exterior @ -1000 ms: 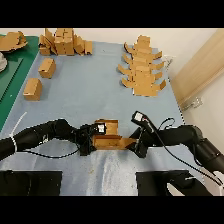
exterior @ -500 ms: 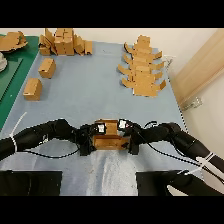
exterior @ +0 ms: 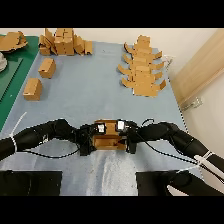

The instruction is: Fold the box.

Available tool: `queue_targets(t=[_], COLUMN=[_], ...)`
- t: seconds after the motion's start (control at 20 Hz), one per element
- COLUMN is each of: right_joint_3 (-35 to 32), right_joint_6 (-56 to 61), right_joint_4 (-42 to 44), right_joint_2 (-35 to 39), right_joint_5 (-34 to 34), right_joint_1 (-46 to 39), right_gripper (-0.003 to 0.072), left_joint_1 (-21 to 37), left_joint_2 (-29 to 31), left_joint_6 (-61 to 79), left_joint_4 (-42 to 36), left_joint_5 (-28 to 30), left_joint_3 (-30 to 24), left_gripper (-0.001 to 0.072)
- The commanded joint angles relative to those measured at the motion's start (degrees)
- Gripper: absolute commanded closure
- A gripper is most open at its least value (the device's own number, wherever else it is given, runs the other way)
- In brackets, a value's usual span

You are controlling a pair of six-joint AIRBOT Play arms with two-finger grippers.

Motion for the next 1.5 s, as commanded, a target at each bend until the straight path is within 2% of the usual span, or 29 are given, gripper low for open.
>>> queue_targets(t=[0.0,0.25,0.55,0.65,0.85,0.9,0.95,1.0,1.05,1.45], right_joint_3=[0.0,0.0,0.0,0.0,0.0,0.0,0.0,0.0,0.0,0.0], right_joint_6=[-0.1,0.7,0.7,0.7,0.7,0.7,0.7,0.7,0.7,0.7], right_joint_4=[1.7,0.9,5.1,5.6,5.4,5.4,5.0,4.7,4.7,4.3], right_joint_2=[0.0,0.0,-0.9,-2.1,-3.8,-4.0,-4.2,-4.2,-4.2,-4.2], right_joint_5=[-0.9,-1.1,-0.2,0.2,2.9,3.4,3.3,3.2,3.2,3.2], right_joint_1=[0.3,0.3,0.5,2.5,6.8,6.9,6.8,6.8,6.8,6.8], right_gripper=[0.0468,0.0446,0.0489,0.0529,0.0531,0.0521,0.0451,0.0317,0.0240,0.0223], left_joint_1=[0.0,0.0,0.0,0.0,0.0,0.0,0.0,0.0,0.0,0.0], left_joint_2=[0.0,0.0,0.0,0.0,0.0,0.0,0.0,0.0,0.0,0.0], left_joint_6=[0.0,0.0,0.0,0.0,0.0,0.0,0.0,0.0,0.0,0.0], left_joint_4=[-0.5,-0.5,-0.5,-0.5,-0.5,-0.5,-0.5,-0.5,-0.5,-0.5], left_joint_5=[0.0,0.0,0.1,0.0,0.0,0.0,0.0,0.0,0.0,0.0], left_joint_3=[0.0,0.0,0.0,0.0,0.0,0.0,0.0,0.0,0.0,0.0], left_gripper=[0.0258,0.0258,0.0258,0.0258,0.0258,0.0258,0.0258,0.0258,0.0258,0.0258])
